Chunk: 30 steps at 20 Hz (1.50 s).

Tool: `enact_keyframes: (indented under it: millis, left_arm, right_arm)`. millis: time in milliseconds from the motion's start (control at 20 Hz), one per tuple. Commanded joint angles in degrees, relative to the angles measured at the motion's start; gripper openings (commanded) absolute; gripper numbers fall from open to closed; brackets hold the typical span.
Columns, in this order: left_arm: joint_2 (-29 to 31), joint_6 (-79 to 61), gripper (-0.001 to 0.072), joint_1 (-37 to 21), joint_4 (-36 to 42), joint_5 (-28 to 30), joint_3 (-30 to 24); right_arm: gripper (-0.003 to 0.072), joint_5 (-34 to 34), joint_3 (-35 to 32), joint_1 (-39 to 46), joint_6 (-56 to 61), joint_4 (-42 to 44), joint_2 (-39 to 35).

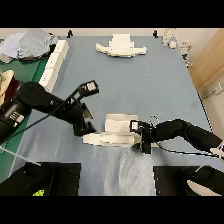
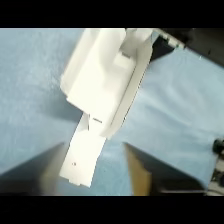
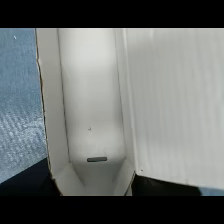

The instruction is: Fold the box.

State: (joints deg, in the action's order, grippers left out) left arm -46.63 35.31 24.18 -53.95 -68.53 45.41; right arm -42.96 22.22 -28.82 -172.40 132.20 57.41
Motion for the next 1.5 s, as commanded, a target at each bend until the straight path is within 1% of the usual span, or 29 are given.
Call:
enact_keyframes:
  millis: [0, 100, 200, 250, 350, 500, 600, 650, 750, 950, 1200, 1450]
  left_arm:
    - [2.62, -11.26, 0.0683, -0.33, -1.88, 5.44, -9.7]
    - [1.95, -21.77, 0.0683, -0.22, 2.4, 13.73, -15.39]
    - [0.24, -32.35, 0.0683, -0.02, 10.29, 19.06, -18.51]
    - [-0.94, -36.39, 0.0683, 0.42, 13.44, 20.2, -19.02]
    - [-3.91, -40.11, 0.0682, 1.7, 16.65, 21.11, -19.04]
    - [-8.07, -42.56, 0.0682, 2.64, 16.48, 22.49, -19.04]
    - [-9.2, -44.0, 0.0668, 2.64, 16.5, 22.56, -19.04]
    - [-9.2, -44.3, 0.0571, 2.71, 16.46, 22.56, -19.04]
    - [-9.35, -45.18, 0.0446, 3.5, 16.85, 23.69, -19.02]
    - [-11.28, -45.13, 0.011, 5.95, 18.29, 25.09, -18.97]
    - [-11.39, -45.18, 0.0104, 7.28, 22.32, 27.34, -18.99]
    - [-13.35, -46.38, 0.0105, 8.5, 23.8, 28.11, -18.95]
  right_arm:
    - [0.0494, 0.0, -0.04, 0.02, 0.04, 0.02, 0.04]
    - [0.0494, 0.02, -0.04, 0.02, 0.04, 0.0, 0.04]
    - [0.0494, 0.0, -0.04, 0.02, 0.04, 0.0, 0.02]
    - [0.0494, 0.0, -0.04, 0.02, 0.04, 0.0, 0.04]
    - [0.0494, 0.0, -0.04, 0.02, 0.04, 0.0, 0.02]
    - [0.0494, 0.0, -0.04, 0.02, 0.04, 0.0, 0.02]
    - [0.0494, 0.0, -0.04, 0.02, 0.04, 0.0, 0.02]
    - [0.0494, 0.0, -0.04, 0.02, 0.04, 0.0, 0.02]
    - [0.0494, 0.0, -0.04, 0.02, 0.04, 0.0, 0.02]
    - [0.0494, 0.02, -0.04, 0.02, 0.04, 0.0, 0.02]
    - [0.0494, 0.0, -0.04, 0.02, 0.04, 0.0, 0.04]
    - [0.0494, 0.0, -0.04, 0.02, 0.04, 0.0, 0.02]
